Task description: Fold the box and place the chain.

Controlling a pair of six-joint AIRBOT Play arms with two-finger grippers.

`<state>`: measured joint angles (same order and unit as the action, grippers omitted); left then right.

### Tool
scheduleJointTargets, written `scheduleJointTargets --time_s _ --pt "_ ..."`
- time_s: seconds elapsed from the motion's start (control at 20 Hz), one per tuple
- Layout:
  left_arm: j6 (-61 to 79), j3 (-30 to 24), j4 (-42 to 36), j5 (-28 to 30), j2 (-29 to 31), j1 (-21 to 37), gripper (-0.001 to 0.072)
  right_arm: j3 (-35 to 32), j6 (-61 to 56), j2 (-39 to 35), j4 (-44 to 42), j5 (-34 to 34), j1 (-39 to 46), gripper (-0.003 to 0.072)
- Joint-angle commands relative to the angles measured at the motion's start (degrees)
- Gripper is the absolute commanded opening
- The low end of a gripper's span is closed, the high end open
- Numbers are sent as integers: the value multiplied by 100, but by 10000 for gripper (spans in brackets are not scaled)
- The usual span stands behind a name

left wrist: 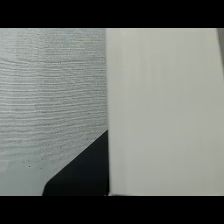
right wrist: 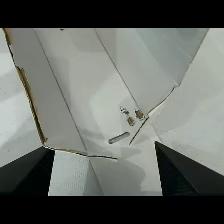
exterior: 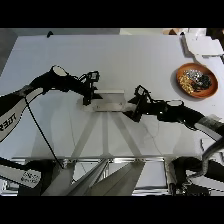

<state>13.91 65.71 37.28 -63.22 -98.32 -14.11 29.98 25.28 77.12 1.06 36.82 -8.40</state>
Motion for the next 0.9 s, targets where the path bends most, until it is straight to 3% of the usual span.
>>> scheduleJointTargets --time_s 0.0,0.3,0.45,0.85 --pt "2 -2 0 0 -4 -4 13 85 26 15 15 -4 -4 690" --pt "2 -2 0 0 -4 -4 13 426 378 297 149 31 -2 690" --pt "2 -2 0 0 -4 -4 13 616 387 321 649 55 -2 690" --pt "2 -2 0 0 -4 -4 13 1351 302 890 1141 796 205 690"
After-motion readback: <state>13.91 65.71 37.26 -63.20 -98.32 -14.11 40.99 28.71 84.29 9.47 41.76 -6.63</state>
